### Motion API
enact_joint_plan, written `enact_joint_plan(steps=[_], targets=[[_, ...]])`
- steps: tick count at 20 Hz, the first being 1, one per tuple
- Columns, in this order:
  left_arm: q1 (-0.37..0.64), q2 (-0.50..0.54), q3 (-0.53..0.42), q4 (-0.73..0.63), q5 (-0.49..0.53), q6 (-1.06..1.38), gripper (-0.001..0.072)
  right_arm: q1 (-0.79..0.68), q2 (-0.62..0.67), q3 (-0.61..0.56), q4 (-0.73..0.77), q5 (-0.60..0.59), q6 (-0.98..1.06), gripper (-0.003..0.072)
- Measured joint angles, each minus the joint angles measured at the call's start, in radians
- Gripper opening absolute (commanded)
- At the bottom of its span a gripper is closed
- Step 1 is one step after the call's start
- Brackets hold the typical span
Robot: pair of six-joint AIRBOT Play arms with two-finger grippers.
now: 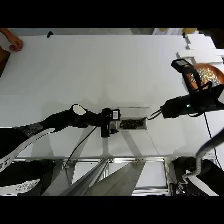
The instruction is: Fold the box and place the chain.
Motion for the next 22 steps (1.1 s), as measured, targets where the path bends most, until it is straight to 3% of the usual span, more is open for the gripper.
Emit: enact_joint_plan(steps=[6,16,22], targets=[[0.0,0.0,0.0,0.0,0.0,0.0,0.0333,0.143,0.015,0.0,0.107,-0.102,0.002,0.0024],[0.0,0.0,0.0,0.0,0.0,0.0,0.0333,0.22,-0.074,0.0,0.133,-0.216,0.027,0.0024],[0.0,0.0,0.0,0.0,0.0,0.0,0.0333,0.258,-0.168,0.0,0.066,-0.185,0.039,0.0024]])
